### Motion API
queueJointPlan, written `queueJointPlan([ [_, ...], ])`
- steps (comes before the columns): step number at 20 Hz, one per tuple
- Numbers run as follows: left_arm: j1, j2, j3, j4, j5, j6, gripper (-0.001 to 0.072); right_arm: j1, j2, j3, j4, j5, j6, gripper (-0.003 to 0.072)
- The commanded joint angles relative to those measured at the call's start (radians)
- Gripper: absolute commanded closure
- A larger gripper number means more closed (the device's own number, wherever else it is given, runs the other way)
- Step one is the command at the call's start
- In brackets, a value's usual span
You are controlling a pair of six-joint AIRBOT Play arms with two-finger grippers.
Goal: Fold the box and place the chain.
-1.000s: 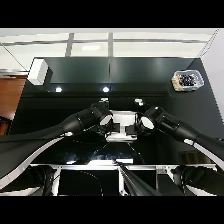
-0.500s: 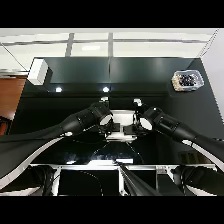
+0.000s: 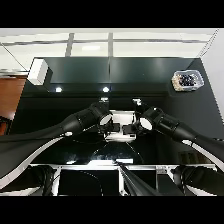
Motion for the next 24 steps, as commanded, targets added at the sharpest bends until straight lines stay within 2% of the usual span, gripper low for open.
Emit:
queueJointPlan([
  [1, 0.001, 0.0, 0.0, -0.004, 0.004, -0.005, 0.0683, 0.0, 0.0, 0.0, 0.002, 0.002, 0.006, 0.0438],
  [6, 0.001, 0.0, 0.0, -0.004, 0.004, -0.005, 0.0683, 0.0, 0.0, 0.0, 0.001, -0.003, 0.007, 0.0445],
  [7, 0.001, 0.0, 0.0, -0.004, 0.004, -0.005, 0.0684, 0.0, 0.0, 0.0, 0.0, -0.004, 0.01, 0.0466],
  [8, 0.001, 0.0, 0.0, -0.004, 0.004, -0.005, 0.0683, 0.0, 0.0, 0.0, -0.003, -0.003, 0.01, 0.0569],
  [11, 0.001, 0.0, 0.0, -0.004, 0.004, -0.005, 0.0683, 0.002, 0.0, 0.0, -0.003, -0.005, 0.018, 0.0571],
  [12, 0.0, 0.0, 0.0, -0.004, 0.004, -0.005, 0.0684, 0.002, 0.0, 0.0, -0.003, -0.003, 0.017, 0.0673],
  [15, 0.0, 0.0, 0.0, -0.004, 0.004, -0.005, 0.0684, 0.002, 0.0, 0.0, -0.006, -0.011, 0.008, 0.0673],
  [16, 0.0, 0.0, 0.0, -0.004, 0.004, -0.005, 0.0683, 0.002, 0.0, 0.0, -0.006, -0.011, 0.006, 0.065],
  [17, 0.001, 0.0, 0.0, -0.004, 0.004, -0.005, 0.0683, 0.002, 0.0, 0.0, -0.006, -0.016, 0.006, 0.0457],
  [18, 0.001, 0.0, 0.0, -0.004, 0.004, -0.005, 0.0684, 0.001, 0.001, 0.0, -0.006, -0.019, 0.008, 0.0325],
  [19, 0.0, 0.0, 0.0, -0.004, 0.004, -0.005, 0.0683, 0.0, 0.004, 0.001, -0.006, -0.016, 0.007, 0.0299],
  [24, 0.0, 0.0, 0.0, -0.004, 0.004, -0.005, 0.0684, 0.0, 0.114, 0.001, -0.016, 0.082, -0.081, 0.03],
])
